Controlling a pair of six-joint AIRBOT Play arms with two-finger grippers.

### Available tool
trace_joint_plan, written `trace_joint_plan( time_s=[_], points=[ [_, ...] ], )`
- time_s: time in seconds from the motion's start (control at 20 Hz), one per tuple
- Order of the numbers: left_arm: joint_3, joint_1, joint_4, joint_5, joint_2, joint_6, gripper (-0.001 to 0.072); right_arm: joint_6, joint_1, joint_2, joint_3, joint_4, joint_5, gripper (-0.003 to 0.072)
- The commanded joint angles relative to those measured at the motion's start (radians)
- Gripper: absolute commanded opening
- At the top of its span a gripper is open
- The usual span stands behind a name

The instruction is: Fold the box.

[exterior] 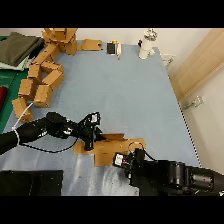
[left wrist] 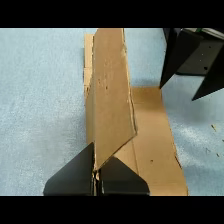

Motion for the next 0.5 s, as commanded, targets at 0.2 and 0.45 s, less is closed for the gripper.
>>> trace_joint_plan(
  time_s=[0.2, 0.45],
  points=[
    [0.0, 0.0, 0.0, 0.0, 0.001, 0.0, 0.0014, -0.045, 0.037, -0.123, -0.016, -0.159, 0.113, 0.0454],
    [0.0, 0.0, 0.0, 0.0, 0.001, 0.0, 0.0014, -0.044, 0.037, -0.139, -0.016, -0.175, 0.124, 0.0453]
  ],
)
